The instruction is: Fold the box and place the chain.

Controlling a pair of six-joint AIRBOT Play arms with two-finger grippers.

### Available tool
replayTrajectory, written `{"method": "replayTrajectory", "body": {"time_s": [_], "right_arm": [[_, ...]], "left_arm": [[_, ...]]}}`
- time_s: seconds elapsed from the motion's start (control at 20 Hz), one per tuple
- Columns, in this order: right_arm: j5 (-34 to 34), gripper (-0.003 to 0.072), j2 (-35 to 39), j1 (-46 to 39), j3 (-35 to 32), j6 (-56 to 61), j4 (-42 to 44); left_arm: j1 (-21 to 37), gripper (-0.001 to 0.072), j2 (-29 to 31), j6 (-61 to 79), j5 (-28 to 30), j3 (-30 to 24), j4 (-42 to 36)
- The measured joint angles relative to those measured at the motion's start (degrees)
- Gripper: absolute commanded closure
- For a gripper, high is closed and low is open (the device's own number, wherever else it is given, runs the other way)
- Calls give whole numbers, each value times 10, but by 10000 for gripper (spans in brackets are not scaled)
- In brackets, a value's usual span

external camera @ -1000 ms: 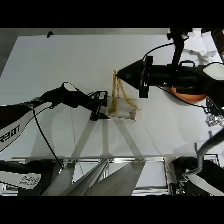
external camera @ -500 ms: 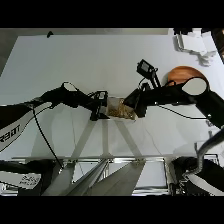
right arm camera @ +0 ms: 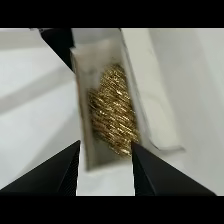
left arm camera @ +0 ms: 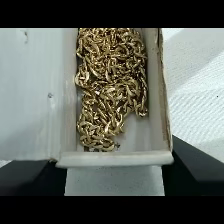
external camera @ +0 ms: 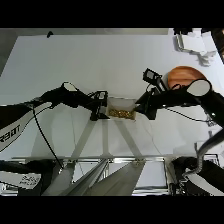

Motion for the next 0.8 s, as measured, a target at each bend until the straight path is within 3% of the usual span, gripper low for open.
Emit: {"method": "replayTrajectory", "body": {"time_s": [0.4, 0.5, 0.8], "right_arm": [[-24, 341, -30, -77, -5, -81, -54], [-26, 234, -60, -81, -5, -126, -49], [-32, 230, -147, -68, -5, -290, -19]], "left_arm": [[0, 492, 0, 0, 0, 0, 0], [0, 492, 0, 0, 0, 0, 0], [0, 492, 0, 0, 0, 0, 0]]}}
